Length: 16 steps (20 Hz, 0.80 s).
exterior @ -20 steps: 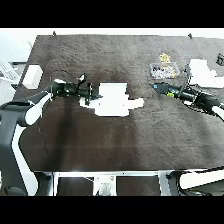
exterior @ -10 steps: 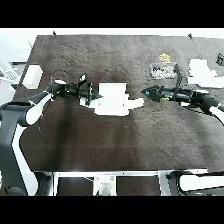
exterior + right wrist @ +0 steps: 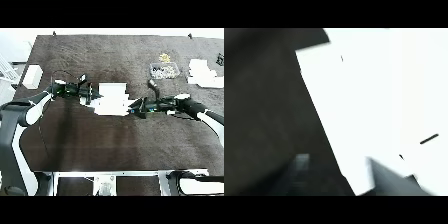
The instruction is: Fold the box and place the chain.
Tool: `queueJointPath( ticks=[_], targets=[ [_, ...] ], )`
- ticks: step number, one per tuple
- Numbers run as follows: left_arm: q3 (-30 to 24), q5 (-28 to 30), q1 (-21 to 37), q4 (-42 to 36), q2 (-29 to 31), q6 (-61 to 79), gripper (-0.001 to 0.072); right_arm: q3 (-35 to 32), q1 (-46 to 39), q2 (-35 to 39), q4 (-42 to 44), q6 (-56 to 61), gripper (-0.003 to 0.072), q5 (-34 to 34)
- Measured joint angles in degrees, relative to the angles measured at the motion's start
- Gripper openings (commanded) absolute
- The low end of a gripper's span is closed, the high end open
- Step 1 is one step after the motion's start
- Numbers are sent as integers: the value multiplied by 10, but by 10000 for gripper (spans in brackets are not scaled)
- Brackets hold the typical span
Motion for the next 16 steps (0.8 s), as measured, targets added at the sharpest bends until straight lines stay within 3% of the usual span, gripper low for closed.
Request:
queueJointPath(
  ticks=[8,16],
  targets=[
    [0,2,0,-5,0,0,22,-2,74,3,-61,-102,650,-118],
    [0,2,0,-6,0,0,22,-2,106,1,-68,-198,650,-183]
  ],
)
